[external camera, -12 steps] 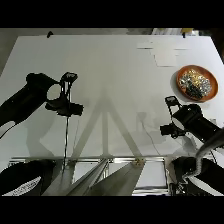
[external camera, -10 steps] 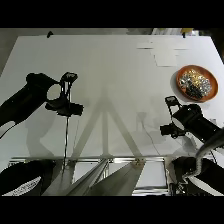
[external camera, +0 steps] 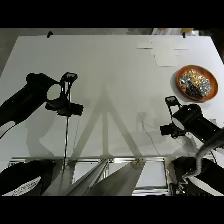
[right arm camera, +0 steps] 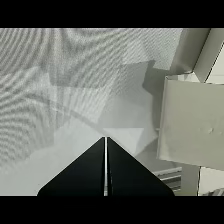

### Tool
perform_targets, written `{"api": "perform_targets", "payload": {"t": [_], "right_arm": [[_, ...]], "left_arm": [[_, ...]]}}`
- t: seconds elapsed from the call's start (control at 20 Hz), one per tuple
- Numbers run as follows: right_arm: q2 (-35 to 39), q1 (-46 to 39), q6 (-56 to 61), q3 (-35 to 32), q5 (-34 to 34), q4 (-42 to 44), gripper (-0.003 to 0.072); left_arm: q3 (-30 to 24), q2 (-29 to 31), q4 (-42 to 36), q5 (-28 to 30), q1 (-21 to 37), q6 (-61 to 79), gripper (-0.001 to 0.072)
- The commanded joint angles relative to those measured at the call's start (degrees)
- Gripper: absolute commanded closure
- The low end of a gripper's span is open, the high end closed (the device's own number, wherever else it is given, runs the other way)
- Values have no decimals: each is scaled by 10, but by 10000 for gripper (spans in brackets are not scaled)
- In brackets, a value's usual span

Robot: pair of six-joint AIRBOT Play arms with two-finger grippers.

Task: Fold the box and place the chain.

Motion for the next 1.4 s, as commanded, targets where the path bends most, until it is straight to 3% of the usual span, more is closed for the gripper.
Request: {"api": "perform_targets", "payload": {"t": [0.0, 0.15, 0.35, 0.45, 0.6, 0.65, 0.75, 0.85, 1.0, 1.15, 1.25, 1.35], "right_arm": [[0, 0, 0, 1, -58, -7, 672], [0, 0, -39, 1, -68, -20, 672], [0, -36, -43, 14, -9, -217, 677], [0, -112, -94, 29, 7, -276, 677], [0, -270, -183, 33, -18, -296, 672], [0, -324, -218, 33, -36, -296, 590], [0, -416, -261, 33, -75, -296, 143], [-7, -493, -269, 33, -101, -296, 236], [-42, -562, -276, 33, -120, -304, 255], [-80, -574, -276, 33, -132, -312, 287], [-92, -574, -276, 33, -137, -312, 383], [-96, -573, -276, 33, -148, -310, 397]], "left_arm": [[0, 0, 0, 0, 0, 0, 701], [0, 0, 0, 0, 0, 0, 701], [0, 0, 0, 0, 0, 0, 701], [0, 0, 0, 0, 0, 0, 701], [0, 0, 0, 0, 0, 0, 701], [0, 0, 0, 0, 0, 0, 701], [0, 0, 0, 0, 0, 0, 701], [0, 0, 0, 0, 0, 0, 701], [0, 0, 0, 0, 0, 0, 701], [0, 0, 0, 0, 0, 0, 701], [0, 0, 0, 0, 0, 0, 701], [0, 0, 0, 0, 0, 0, 701]]}}
